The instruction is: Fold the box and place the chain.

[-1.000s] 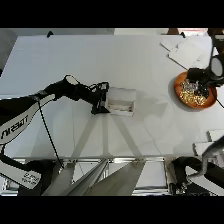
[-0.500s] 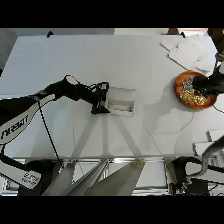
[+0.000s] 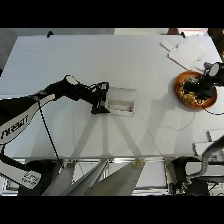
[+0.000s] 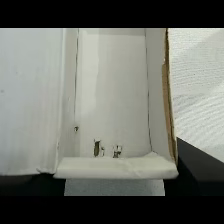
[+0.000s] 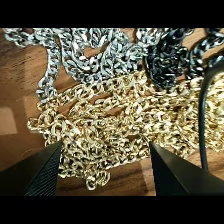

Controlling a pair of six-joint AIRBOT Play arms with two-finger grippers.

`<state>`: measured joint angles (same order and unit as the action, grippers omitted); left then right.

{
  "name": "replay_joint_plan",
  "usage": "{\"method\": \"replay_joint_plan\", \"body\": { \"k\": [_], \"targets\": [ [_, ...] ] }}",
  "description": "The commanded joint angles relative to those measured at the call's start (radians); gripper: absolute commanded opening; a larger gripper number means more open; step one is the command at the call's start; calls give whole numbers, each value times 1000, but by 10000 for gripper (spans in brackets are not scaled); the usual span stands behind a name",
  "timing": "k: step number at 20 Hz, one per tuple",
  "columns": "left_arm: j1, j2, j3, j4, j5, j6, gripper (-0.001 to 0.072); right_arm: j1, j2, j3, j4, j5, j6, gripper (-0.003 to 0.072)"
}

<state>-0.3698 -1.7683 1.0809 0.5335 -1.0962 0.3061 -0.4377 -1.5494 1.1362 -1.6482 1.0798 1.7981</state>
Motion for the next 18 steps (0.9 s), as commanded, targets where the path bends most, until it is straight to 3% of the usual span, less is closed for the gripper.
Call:
{"method": "replay_joint_plan", "body": {
  "k": [1, 3, 4, 5, 6, 7, 14, 18],
  "targets": [
    [0, 0, 0, 0, 0, 0, 209, -1, -35, -2, 7, 12, 2, 596],
    [0, 0, 0, 0, 0, 0, 209, -1, -53, -7, 21, 13, 8, 557],
    [0, 0, 0, 0, 0, 0, 209, -1, -60, -7, 33, 12, 8, 450],
    [0, 0, 0, 0, 0, 0, 209, -1, -61, -7, 32, 11, 6, 286],
    [0, 0, 0, 0, 0, 0, 209, -1, -59, -7, 26, 12, -1, 49],
    [0, 0, 0, 0, 0, 0, 209, -1, -54, -7, 13, 14, -2, 10],
    [0, 0, 0, -1, 0, 0, 209, -1, 119, -7, -2, 25, -144, 10],
    [0, 0, 0, -2, 0, 0, 209, 0, 256, -7, 8, 99, -222, 8]
  ]
}}
